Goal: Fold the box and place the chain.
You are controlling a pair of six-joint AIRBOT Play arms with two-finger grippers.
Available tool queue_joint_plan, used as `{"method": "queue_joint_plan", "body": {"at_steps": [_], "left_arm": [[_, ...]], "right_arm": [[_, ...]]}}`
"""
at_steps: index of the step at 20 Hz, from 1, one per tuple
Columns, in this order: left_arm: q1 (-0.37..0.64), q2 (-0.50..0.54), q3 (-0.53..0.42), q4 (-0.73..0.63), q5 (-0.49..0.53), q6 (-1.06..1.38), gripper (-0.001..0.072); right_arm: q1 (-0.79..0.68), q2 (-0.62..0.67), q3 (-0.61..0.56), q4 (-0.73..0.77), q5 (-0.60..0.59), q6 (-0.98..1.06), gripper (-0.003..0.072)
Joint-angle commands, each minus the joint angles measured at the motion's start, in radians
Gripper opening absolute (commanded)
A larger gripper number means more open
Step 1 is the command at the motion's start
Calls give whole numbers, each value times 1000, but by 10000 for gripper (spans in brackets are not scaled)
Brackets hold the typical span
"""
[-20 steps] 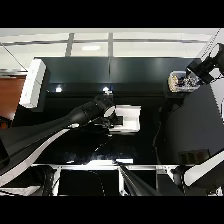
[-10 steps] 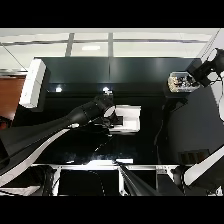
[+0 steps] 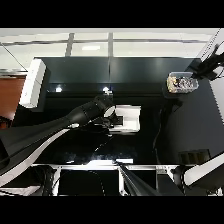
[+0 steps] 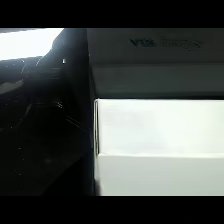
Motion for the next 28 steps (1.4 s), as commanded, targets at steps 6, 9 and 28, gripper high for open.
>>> {"method": "queue_joint_plan", "body": {"at_steps": [6, 9, 28], "left_arm": [[0, 0, 0, 0, 0, 1, 26], [0, 0, 0, 0, 0, 1, 27], [0, 0, 0, 1, 0, 1, 26]], "right_arm": [[1, 343, 1, 35, -57, -217, 9], [1, 465, 1, 67, -127, -232, 7], [287, 948, -205, 487, 231, -437, 5]]}}
